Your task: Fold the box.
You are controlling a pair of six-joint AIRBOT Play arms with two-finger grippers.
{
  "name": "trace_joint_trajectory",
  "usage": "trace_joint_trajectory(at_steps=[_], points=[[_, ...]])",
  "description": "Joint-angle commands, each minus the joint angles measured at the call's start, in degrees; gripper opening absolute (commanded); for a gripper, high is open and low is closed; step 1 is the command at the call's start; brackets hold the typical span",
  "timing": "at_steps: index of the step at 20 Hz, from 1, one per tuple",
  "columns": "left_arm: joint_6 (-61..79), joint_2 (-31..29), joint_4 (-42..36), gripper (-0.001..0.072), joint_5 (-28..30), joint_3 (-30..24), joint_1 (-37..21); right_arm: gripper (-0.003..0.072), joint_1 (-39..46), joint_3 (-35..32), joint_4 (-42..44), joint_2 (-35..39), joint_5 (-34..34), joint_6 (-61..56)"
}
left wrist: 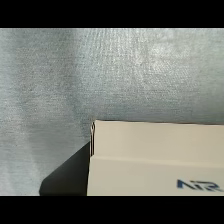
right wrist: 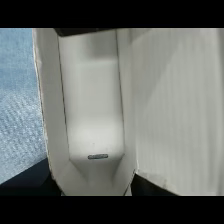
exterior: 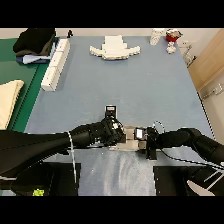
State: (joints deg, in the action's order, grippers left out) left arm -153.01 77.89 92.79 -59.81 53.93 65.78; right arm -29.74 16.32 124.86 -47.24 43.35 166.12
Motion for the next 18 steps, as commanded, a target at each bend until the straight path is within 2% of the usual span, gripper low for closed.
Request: trace_joint_trajectory(at_steps=[1,2,3,4,5,18], points=[[0.24,0.02,0.04,0.0019,-0.39,-0.02,-0.04,0.0507,0.00,0.04,0.02,0.07,0.04,-0.04],[0.24,0.02,0.04,0.0020,-0.39,-0.02,-0.04,0.0507,0.00,0.04,0.02,0.07,0.04,-0.04],[0.48,0.02,0.04,0.0158,-0.33,-0.02,-0.04,0.0507,0.00,0.04,0.02,0.07,0.04,-0.04],[0.44,0.02,0.07,0.0459,-0.35,-0.02,-0.04,0.0507,0.00,0.04,0.02,0.07,0.04,-0.04],[0.46,0.02,0.04,0.0521,-0.37,-0.02,-0.07,0.0507,0.00,0.04,0.02,0.07,0.04,-0.04],[0.66,0.74,-0.17,0.0520,0.11,-0.02,0.44,0.0507,0.00,0.04,0.02,0.07,0.04,-0.04]])
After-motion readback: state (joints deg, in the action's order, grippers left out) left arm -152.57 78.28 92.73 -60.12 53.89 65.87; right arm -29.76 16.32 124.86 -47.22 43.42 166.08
